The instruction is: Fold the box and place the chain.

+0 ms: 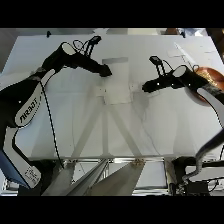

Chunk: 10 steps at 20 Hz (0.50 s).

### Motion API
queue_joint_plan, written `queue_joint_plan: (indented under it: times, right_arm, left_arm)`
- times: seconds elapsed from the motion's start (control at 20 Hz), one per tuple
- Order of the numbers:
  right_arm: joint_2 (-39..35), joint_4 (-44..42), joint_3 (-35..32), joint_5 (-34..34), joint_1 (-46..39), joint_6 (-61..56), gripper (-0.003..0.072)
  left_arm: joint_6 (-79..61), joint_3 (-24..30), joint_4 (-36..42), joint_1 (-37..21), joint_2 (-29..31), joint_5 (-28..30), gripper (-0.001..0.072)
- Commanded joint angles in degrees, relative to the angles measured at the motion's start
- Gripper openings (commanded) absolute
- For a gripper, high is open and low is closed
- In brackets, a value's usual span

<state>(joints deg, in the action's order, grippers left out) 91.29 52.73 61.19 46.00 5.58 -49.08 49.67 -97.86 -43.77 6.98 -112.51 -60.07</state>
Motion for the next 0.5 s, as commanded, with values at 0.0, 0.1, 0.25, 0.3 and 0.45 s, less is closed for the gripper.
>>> queue_joint_plan:
  times: [0.0, 0.1, 0.25, 0.3, 0.45]
  right_arm:
    - [0.0, 0.0, 0.0, 0.0, 0.1, 0.0, 0.0013]
    - [0.0, 0.0, 0.0, 0.0, 0.1, 0.0, 0.0013]
    - [0.0, 0.0, 0.0, 0.0, 0.1, 0.0, 0.0013]
    - [0.0, 0.0, 0.0, 0.0, 0.1, 0.0, 0.0013]
    - [0.0, 0.0, 0.0, 0.0, 0.1, 0.0, 0.0013]
  left_arm:
    - [-6.4, -0.1, 0.9, 1.0, -0.3, -3.8, 0.0648]
    - [-12.7, -0.1, 1.7, 1.4, -0.3, -7.4, 0.0611]
    - [-18.1, -0.1, 1.7, 1.7, -0.2, -11.1, 0.0466]
    - [-18.9, -0.1, 1.7, 1.7, -0.2, -11.8, 0.0320]
    - [-20.1, -0.1, 1.3, 1.7, -0.2, -12.9, 0.0119]
